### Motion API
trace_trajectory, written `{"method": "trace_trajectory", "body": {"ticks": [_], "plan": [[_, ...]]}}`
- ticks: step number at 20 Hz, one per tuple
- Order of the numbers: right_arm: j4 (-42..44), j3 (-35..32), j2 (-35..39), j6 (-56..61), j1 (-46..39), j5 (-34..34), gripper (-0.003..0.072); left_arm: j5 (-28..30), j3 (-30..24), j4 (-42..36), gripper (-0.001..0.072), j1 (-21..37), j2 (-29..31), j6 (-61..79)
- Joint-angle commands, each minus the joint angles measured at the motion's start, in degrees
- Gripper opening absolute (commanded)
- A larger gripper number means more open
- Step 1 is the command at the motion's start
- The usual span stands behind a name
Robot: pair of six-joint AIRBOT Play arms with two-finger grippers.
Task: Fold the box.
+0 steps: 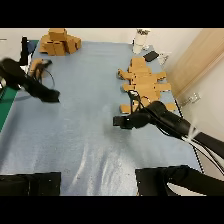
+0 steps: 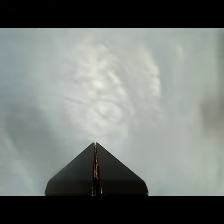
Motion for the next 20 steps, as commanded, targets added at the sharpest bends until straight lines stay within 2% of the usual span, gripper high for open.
{"method": "trace_trajectory", "body": {"ticks": [1, 5, 7, 10, 13, 20], "plan": [[5.60, 7.34, -8.74, -6.71, 0.02, -1.60, 0.0002, 5.84, -15.37, 0.22, 0.0003, -10.86, 11.21, -8.17], [10.05, 13.49, -17.31, -11.96, 0.11, -1.62, 0.0003, 8.57, -17.33, 0.17, 0.0010, -22.18, 11.91, -10.91], [11.02, 14.32, -18.71, -11.91, 0.15, -1.55, 0.0002, 11.52, -17.27, -0.20, 0.0010, -26.16, 11.91, -10.93], [10.45, 14.34, -18.82, -11.91, 0.13, -1.64, 0.0003, 11.56, -17.27, -0.24, 0.0010, -30.01, 11.91, -10.91], [10.43, 14.34, -18.82, -11.91, 0.15, -1.62, 0.0003, 11.58, -17.27, -0.24, 0.0010, -32.02, 11.91, -10.91], [10.43, 14.34, -18.82, -11.93, 0.15, -1.64, 0.0003, 11.58, -17.27, -0.24, 0.0010, -32.22, 11.91, -10.91]]}}
